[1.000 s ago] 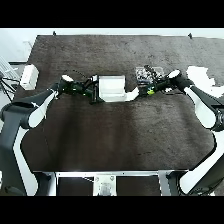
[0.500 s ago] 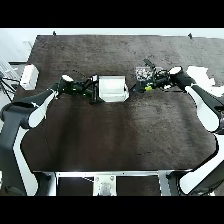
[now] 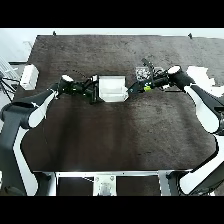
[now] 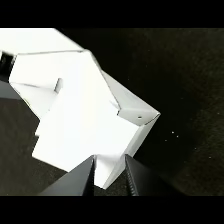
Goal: Fold the box and place the chain.
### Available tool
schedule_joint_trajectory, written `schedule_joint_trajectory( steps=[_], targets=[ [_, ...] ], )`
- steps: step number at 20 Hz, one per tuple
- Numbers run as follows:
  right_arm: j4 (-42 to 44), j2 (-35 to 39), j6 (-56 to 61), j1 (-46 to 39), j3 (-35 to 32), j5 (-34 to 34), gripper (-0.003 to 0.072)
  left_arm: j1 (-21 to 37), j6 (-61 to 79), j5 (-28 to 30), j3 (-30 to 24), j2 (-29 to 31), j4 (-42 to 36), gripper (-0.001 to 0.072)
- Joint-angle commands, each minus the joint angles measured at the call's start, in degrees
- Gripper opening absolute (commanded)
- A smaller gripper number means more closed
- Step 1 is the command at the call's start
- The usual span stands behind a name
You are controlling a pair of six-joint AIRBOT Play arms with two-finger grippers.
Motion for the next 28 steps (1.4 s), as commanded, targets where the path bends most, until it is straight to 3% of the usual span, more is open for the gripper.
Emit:
schedule_joint_trajectory(
  steps=[1, 6, 23, 28],
  targets=[
    [-1.11, 0.02, 0.00, 0.52, 0.00, -0.02, 0.0316, 0.04, 0.00, 0.00, 0.00, 0.02, 0.00, 0.0457],
    [-1.09, 0.02, 0.24, 2.01, 0.02, -0.02, 0.0405, 0.04, 0.00, 0.00, 0.00, 0.02, 0.00, 0.0457],
    [-7.13, 0.02, 11.10, 6.14, 2.27, -3.21, 0.0405, 0.04, 0.00, 0.00, 0.00, 0.02, 0.00, 0.0457],
    [-14.97, 0.02, 19.45, 8.46, 3.82, -4.17, 0.0404, 0.04, 0.00, 0.00, 0.00, 0.02, 0.00, 0.0457]
  ],
)
